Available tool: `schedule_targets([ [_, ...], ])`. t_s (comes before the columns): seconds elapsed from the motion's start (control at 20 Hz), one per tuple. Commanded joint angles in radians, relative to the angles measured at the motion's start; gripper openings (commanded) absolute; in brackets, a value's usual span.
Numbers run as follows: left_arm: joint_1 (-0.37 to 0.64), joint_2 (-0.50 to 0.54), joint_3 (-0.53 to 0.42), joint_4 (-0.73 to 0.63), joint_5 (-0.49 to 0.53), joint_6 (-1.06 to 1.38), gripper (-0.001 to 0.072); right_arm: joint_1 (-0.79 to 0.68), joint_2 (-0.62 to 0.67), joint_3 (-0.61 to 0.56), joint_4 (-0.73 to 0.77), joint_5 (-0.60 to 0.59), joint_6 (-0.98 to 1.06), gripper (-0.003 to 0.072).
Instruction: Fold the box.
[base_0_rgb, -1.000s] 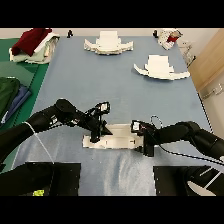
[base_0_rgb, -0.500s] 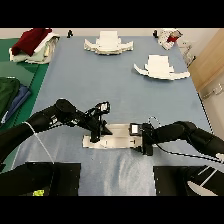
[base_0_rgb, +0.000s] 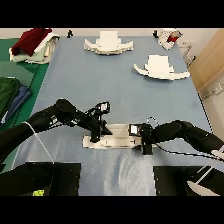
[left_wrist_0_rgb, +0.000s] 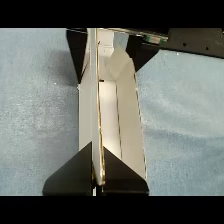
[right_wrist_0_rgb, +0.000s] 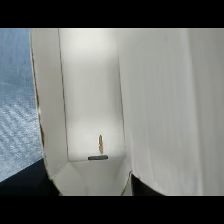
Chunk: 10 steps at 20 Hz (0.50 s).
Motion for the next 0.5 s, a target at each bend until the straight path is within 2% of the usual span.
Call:
schedule_targets([
  [0.0, 0.001, 0.0, 0.0, 0.0, 0.001, 0.0, 0.0015, 0.0, -0.002, -0.002, 0.005, -0.003, -0.006, 0.0496],
  [0.3, 0.001, 0.0, 0.0, 0.0, 0.001, 0.0, 0.0015, 0.0, 0.0, -0.003, 0.004, -0.018, -0.006, 0.0496],
  [0.45, 0.001, 0.0, 0.0, 0.0, 0.001, 0.0, 0.0015, 0.0, 0.0, -0.003, 0.003, -0.018, -0.006, 0.0528],
])
